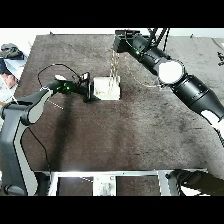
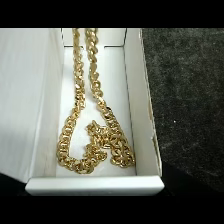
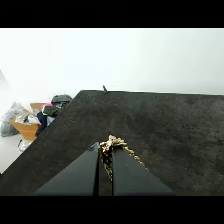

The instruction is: Fold the box and place the chain.

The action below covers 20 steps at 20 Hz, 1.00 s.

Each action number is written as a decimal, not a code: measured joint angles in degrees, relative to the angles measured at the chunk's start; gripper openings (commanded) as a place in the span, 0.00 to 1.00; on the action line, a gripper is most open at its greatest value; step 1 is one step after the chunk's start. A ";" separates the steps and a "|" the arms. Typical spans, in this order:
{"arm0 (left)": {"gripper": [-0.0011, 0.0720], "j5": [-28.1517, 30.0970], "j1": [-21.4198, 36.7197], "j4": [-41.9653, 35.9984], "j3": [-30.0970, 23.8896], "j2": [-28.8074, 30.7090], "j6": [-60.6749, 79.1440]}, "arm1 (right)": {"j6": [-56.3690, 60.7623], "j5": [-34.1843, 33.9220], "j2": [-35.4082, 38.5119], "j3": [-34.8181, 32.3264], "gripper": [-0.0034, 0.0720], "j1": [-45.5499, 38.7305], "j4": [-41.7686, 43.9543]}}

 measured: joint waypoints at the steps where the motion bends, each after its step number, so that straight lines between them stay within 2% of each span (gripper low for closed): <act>1: 0.59 0.00 0.00 0.00 0.00 -0.02 0.00 | -0.02 -0.02 0.00 0.02 0.03 0.22 0.00; 8: 0.59 0.00 -0.02 0.00 0.00 -0.02 0.00 | -0.02 1.99 -1.16 -0.72 0.03 0.90 -3.93; 15: 0.59 0.00 -0.02 0.00 0.00 0.00 0.00 | 0.90 7.26 -9.53 -4.96 0.04 0.90 -6.29; 16: 0.59 0.00 -0.02 0.00 0.00 -0.02 0.00 | 1.03 8.46 -10.60 -5.16 0.32 0.83 -6.58; 17: 0.59 0.00 -0.02 0.00 0.00 0.00 -0.02 | 1.11 9.77 -11.45 -5.31 0.49 0.52 -7.02; 20: 0.59 0.00 -0.02 0.00 0.00 0.00 0.00 | 1.62 15.54 -12.17 -5.64 0.48 -2.49 -7.93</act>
